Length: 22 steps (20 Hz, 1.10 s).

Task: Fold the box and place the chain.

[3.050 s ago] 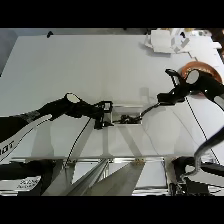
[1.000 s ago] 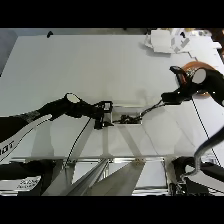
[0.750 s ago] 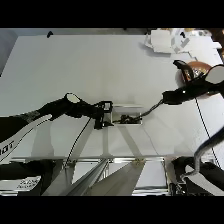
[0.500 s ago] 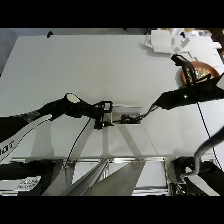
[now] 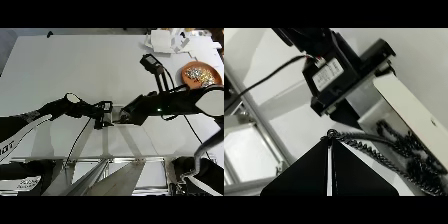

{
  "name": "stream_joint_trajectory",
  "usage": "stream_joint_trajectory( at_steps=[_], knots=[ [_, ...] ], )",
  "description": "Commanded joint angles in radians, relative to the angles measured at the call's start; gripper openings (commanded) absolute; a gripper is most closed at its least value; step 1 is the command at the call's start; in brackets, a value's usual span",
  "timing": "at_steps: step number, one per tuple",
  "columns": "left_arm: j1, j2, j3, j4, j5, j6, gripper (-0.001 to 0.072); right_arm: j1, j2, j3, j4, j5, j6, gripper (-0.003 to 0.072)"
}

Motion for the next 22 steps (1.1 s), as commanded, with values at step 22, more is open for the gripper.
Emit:
stream_joint_trajectory(
  at_steps=[22],
  knots=[
    [0.000,0.001,0.000,0.000,0.000,0.000,0.0170,-0.057,-0.073,-0.092,-0.254,0.126,-0.114,0.0204]
  ],
)
